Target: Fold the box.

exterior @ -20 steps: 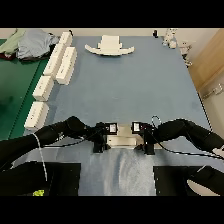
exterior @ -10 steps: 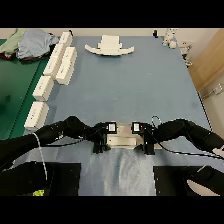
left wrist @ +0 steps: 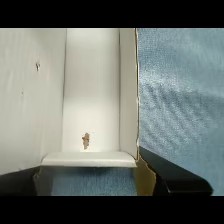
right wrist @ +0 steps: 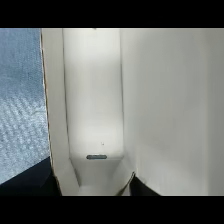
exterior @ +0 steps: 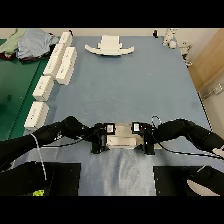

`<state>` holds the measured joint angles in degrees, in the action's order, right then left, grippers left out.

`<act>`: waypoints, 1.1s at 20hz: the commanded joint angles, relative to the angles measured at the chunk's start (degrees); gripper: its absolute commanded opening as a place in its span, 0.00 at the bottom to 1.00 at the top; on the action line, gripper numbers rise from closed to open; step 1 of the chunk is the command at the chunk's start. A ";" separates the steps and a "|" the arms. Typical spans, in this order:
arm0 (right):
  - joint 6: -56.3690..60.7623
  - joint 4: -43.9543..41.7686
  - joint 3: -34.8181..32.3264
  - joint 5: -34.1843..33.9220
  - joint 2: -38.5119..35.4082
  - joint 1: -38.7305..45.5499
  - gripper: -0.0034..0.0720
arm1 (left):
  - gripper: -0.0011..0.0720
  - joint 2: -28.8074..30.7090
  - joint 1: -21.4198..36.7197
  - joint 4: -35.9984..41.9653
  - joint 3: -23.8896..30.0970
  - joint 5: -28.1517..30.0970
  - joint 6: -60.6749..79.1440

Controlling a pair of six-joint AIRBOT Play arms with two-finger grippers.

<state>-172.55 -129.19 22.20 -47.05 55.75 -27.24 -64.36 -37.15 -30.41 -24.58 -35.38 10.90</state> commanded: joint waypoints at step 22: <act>0.04 -0.02 -0.02 0.02 0.00 -0.02 0.63 | 0.83 0.15 -0.02 8.07 1.01 2.25 11.19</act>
<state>-172.53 -129.19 22.20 -47.03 55.75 -27.24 -64.25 -37.21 -22.41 -23.57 -32.84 21.71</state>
